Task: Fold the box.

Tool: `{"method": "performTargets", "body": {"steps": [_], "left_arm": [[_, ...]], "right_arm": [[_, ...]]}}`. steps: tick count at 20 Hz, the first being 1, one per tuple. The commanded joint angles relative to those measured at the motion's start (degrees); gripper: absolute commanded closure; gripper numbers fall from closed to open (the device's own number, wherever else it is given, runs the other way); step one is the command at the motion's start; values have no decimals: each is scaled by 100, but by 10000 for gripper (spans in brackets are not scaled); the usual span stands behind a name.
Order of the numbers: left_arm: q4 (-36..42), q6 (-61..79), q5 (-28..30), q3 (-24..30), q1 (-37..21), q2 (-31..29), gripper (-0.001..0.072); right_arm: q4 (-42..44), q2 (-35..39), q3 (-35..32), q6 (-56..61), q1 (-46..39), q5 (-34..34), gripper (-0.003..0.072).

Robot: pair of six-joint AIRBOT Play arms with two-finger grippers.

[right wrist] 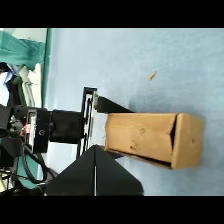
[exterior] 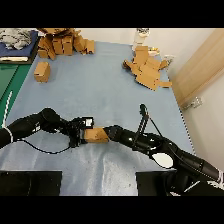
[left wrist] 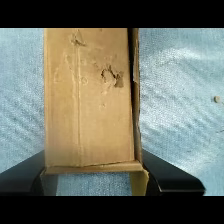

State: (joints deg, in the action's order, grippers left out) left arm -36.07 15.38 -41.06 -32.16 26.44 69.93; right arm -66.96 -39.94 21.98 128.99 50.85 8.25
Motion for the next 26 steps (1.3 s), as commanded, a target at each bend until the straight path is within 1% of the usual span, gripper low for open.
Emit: {"method": "performTargets", "body": {"steps": [1,6,11,14,20,24,26], "left_arm": [[9,0,31,-2,0,0,202],[9,0,63,-4,0,0,202],[52,0,-9,-2,2,0,203],[52,0,9,-2,0,0,202],[57,-42,28,-4,0,-4,203],[4,-1565,192,-227,-76,-153,203],[-81,-2177,350,-435,-286,-337,203]], "right_arm": [[-369,96,0,0,-282,289,681],[-538,48,-4,0,-411,763,681],[-575,-306,-2,2,-632,660,681],[-577,-330,-2,2,-660,555,681],[-573,-330,-2,4,-660,564,682],[-573,-330,-2,4,-660,564,681],[-575,-330,-2,4,-660,564,681]]}}
